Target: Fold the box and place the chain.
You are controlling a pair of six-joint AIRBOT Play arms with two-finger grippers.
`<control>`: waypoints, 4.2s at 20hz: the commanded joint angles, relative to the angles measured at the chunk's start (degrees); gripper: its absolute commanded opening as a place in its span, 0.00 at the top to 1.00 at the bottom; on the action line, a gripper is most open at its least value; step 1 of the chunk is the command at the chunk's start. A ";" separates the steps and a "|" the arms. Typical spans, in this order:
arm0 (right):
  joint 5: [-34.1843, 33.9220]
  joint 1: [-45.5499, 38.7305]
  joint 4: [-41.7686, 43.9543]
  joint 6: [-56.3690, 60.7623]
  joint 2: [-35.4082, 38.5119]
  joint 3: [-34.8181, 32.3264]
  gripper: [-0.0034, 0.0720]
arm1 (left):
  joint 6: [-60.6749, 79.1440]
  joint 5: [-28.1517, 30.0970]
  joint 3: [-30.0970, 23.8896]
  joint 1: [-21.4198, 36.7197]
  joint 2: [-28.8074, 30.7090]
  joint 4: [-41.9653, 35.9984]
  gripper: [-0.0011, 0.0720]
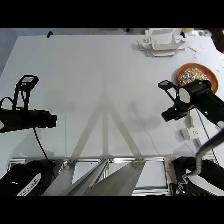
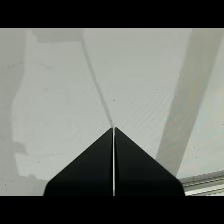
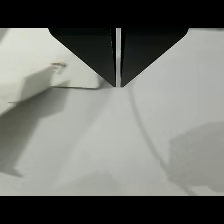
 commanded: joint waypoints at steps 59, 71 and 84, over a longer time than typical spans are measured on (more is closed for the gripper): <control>-14.16 -3.15 27.43 -3.06 21.62 -13.51 0.93 | 45.55 23.91 -0.15 -1.95 -19.85 -39.19 0.26; -9.42 -3.15 29.11 -3.32 21.62 -13.49 0.93 | 82.84 29.77 7.41 -7.04 -43.47 -66.75 0.13; -8.92 -3.15 29.53 -3.30 21.62 -13.51 0.93 | 87.14 16.94 15.56 -7.50 -56.78 -67.82 0.13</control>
